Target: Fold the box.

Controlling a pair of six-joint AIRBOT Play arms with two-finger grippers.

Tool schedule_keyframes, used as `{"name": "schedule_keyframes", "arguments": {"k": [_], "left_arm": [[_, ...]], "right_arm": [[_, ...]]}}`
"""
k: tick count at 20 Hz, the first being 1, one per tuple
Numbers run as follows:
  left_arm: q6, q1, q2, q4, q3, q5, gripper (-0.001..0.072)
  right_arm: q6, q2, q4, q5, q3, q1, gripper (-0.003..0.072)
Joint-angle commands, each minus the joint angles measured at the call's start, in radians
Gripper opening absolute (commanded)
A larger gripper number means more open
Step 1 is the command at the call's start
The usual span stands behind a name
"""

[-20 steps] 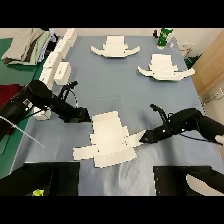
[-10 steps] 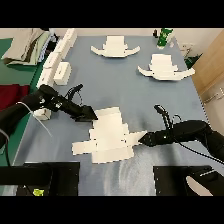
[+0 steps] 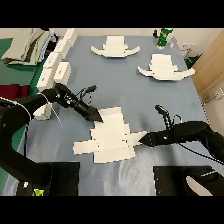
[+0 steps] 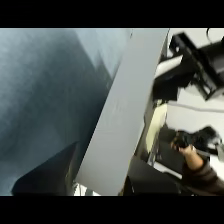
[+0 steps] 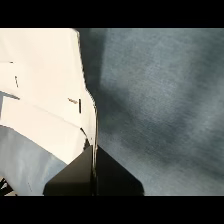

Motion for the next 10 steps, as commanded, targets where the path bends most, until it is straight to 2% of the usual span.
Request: {"name": "schedule_keyframes", "arguments": {"k": [1, 3, 4, 5, 6, 9, 10], "left_arm": [[0.022, -0.033, -0.019, 0.061, 0.022, -0.077, 0.0322], [0.022, -0.033, -0.019, 0.060, 0.022, -0.064, 0.0322], [0.022, -0.034, -0.019, 0.058, 0.022, -0.053, 0.0298], [0.024, -0.034, -0.019, 0.058, 0.022, -0.040, 0.0163], [0.037, -0.034, -0.019, 0.058, 0.022, -0.031, 0.0078], [0.062, -0.034, -0.019, 0.036, 0.022, -0.013, 0.0016], [0.065, -0.034, -0.019, 0.034, 0.022, -0.012, 0.0016]], "right_arm": [[0.016, 0.001, -0.021, 0.001, -0.001, 0.001, 0.0002], [0.016, 0.001, -0.025, 0.001, -0.001, 0.001, 0.0001], [0.016, 0.001, -0.025, 0.001, -0.001, 0.001, 0.0001], [0.016, 0.001, -0.025, 0.002, -0.001, 0.001, 0.0002], [0.016, 0.001, -0.025, 0.001, -0.001, 0.001, 0.0002], [0.016, 0.001, -0.025, 0.000, -0.001, 0.001, 0.0002], [0.016, 0.001, -0.025, 0.000, -0.001, 0.001, 0.0002]]}}
